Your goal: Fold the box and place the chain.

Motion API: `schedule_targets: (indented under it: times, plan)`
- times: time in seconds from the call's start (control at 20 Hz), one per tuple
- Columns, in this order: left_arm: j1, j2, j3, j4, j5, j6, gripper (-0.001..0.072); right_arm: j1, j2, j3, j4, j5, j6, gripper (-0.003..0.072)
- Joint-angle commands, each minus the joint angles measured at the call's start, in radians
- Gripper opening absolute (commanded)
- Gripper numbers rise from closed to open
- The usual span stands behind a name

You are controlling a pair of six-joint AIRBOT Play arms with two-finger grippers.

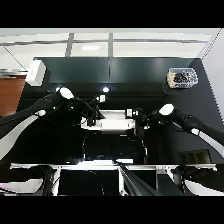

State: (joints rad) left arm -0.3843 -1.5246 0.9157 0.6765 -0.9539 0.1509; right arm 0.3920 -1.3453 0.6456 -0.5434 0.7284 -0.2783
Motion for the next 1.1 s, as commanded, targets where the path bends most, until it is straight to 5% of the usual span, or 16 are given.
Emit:
schedule_targets:
  times: [0.0,0.6,0.7,1.0,1.05]
  plan:
    - [0.0,0.0,0.001,0.0,-0.001,-0.001,0.0025,0.003,-0.003,0.0,0.011,-0.007,-0.008,0.0597]
    - [0.0,0.0,0.001,0.0,0.0,-0.001,0.0025,0.003,-0.004,0.0,0.008,-0.007,-0.008,0.0584]
    - [0.0,0.0,0.001,0.0,0.0,-0.001,0.0025,0.003,-0.004,0.0,0.008,-0.007,-0.008,0.0464]
    - [0.006,0.004,0.011,0.001,-0.027,-0.002,0.0035,0.003,-0.004,0.0,0.008,-0.006,-0.008,0.0464]
    - [0.01,0.016,0.015,0.002,-0.032,-0.002,0.0173,0.003,-0.004,0.0,0.008,-0.003,-0.008,0.0464]
